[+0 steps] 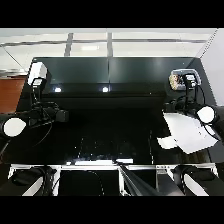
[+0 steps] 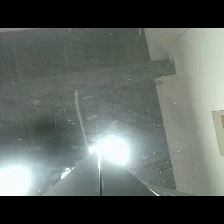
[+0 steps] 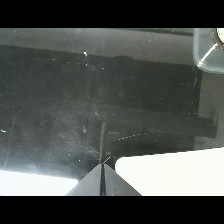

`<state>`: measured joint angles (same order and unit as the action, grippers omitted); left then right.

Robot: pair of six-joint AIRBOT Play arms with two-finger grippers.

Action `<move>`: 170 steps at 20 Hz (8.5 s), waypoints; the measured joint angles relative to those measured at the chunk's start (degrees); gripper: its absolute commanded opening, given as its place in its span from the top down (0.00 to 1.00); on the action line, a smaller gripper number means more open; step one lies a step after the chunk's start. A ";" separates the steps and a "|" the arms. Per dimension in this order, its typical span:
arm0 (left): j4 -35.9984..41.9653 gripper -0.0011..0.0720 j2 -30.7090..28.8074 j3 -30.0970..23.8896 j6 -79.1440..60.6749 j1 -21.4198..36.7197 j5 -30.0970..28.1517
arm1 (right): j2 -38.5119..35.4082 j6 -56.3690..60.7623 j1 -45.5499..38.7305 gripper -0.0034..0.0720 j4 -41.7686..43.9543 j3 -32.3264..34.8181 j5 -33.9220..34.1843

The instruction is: Fold the box and place the chain.

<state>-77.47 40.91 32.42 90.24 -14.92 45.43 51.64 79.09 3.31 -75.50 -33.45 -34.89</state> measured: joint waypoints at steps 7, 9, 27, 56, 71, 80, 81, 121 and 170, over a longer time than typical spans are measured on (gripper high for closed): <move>0.00 0.95 -0.02 0.00 0.00 0.00 0.00 | 0.00 -0.02 0.00 0.93 0.00 0.00 0.00; 0.00 0.95 -0.02 0.00 0.00 0.00 0.00 | 0.00 0.00 0.00 0.93 0.00 0.00 0.02; 1.44 0.02 6.93 0.04 0.13 -0.04 -9.38 | 0.02 1.31 -2.36 0.02 6.08 -1.36 5.55; 1.01 0.02 9.16 0.81 -0.02 -0.04 -7.89 | 39.45 -33.11 -54.25 0.49 1.49 -36.70 -47.06; 1.01 0.02 9.77 0.81 -0.02 -0.04 -7.85 | 20.85 -30.80 -47.28 0.93 13.81 -22.03 -47.45; 7.21 0.02 11.93 0.81 -1.92 -0.04 -7.10 | -6.03 -21.81 -22.34 0.93 41.20 7.72 -21.20; 9.97 0.05 12.90 0.87 -3.56 -0.02 -6.64 | -7.61 -21.38 -18.56 0.93 43.65 10.58 -17.44; 42.38 0.40 65.31 39.26 -43.54 -4.81 38.97 | -11.56 -20.15 5.38 0.93 49.96 20.79 0.17; 42.10 0.95 48.92 23.15 -95.54 -17.51 3.48 | -9.25 -70.14 10.45 0.02 21.53 13.03 -15.37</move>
<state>-35.38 89.82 55.57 -5.30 -32.42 48.90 42.39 8.95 13.76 -53.98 -20.43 -50.26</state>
